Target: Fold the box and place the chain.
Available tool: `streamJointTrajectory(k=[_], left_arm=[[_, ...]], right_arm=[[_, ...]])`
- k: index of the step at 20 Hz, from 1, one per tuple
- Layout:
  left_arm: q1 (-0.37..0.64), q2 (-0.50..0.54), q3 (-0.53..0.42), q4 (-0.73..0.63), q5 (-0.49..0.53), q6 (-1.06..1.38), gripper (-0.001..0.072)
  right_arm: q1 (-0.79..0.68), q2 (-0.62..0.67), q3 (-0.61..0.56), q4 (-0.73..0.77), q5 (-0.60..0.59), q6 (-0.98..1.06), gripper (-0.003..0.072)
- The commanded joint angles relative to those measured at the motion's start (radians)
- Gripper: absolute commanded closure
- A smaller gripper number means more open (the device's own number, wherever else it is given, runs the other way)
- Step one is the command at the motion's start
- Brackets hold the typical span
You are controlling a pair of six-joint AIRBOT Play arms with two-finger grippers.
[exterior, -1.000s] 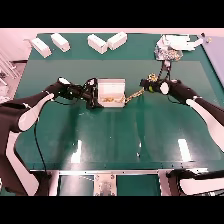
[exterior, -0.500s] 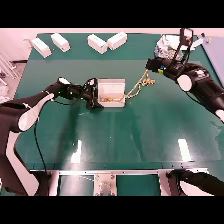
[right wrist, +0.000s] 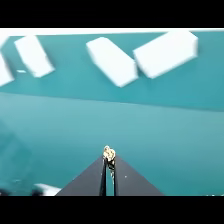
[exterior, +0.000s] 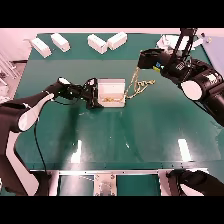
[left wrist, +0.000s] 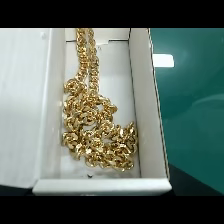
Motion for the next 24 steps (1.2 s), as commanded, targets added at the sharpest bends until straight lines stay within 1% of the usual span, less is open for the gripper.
streamJointTrajectory(k=[1,6,11,13,16,17,18,19,22,23,24], left_arm=[[0.001,0.000,0.000,0.000,0.000,0.000,0.0234],[0.001,0.000,0.000,0.001,0.000,0.000,0.0234],[0.001,0.000,0.000,0.001,0.000,0.000,0.0234],[0.001,0.000,0.000,0.001,0.000,0.000,0.0234],[0.001,0.000,0.000,0.000,0.000,0.000,0.0234],[0.001,0.000,0.000,0.001,0.000,0.000,0.0234],[0.001,0.000,0.000,0.001,0.000,0.000,0.0234],[0.001,0.000,0.000,0.000,0.000,0.000,0.0234],[0.001,0.000,0.000,0.000,0.000,0.000,0.0234],[0.001,0.000,0.000,0.000,0.000,0.000,0.0234],[0.001,0.000,0.000,0.001,0.000,0.000,0.0234]], right_arm=[[0.090,0.013,0.008,0.000,-0.005,-0.012,0.0672],[0.161,-0.021,0.003,0.005,-0.005,0.000,0.0671],[0.196,-0.164,0.003,0.047,-0.005,0.000,0.0672],[0.209,-0.226,0.002,0.084,-0.004,0.000,0.0671],[0.213,-0.276,-0.023,0.097,-0.004,0.000,0.0668],[0.213,-0.280,-0.035,0.094,-0.004,-0.001,0.0537],[0.208,-0.280,-0.045,0.093,-0.004,-0.002,0.0349],[0.202,-0.280,-0.047,0.089,0.002,-0.010,0.0309],[0.161,-0.274,-0.047,0.057,0.013,-0.012,0.0308],[0.143,-0.268,-0.046,0.039,0.031,-0.012,0.0307],[0.118,-0.261,-0.046,-0.013,0.074,-0.013,0.0307]])
